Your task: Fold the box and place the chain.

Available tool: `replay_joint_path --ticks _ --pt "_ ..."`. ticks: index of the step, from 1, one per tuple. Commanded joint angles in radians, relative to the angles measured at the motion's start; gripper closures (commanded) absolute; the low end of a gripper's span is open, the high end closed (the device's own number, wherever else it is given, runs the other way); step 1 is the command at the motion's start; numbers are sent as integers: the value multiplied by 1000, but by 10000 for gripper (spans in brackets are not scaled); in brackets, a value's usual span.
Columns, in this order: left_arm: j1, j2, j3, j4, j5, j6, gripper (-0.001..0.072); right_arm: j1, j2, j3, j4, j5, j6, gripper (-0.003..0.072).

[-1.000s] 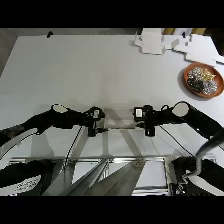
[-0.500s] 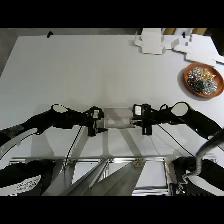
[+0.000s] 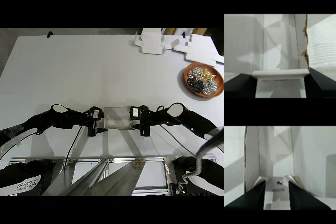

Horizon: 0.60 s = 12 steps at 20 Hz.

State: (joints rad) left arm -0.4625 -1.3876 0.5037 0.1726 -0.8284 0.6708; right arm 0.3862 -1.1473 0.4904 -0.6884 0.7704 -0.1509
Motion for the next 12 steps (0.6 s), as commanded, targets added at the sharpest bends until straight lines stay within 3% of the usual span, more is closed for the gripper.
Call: replay_joint_path --ticks 1,12 --pt "0 1 1 0 2 0 558 -27 41 0 -74 11 67 348" --pt "0 1 1 0 2 0 558 -195 335 0 -216 165 332 352"
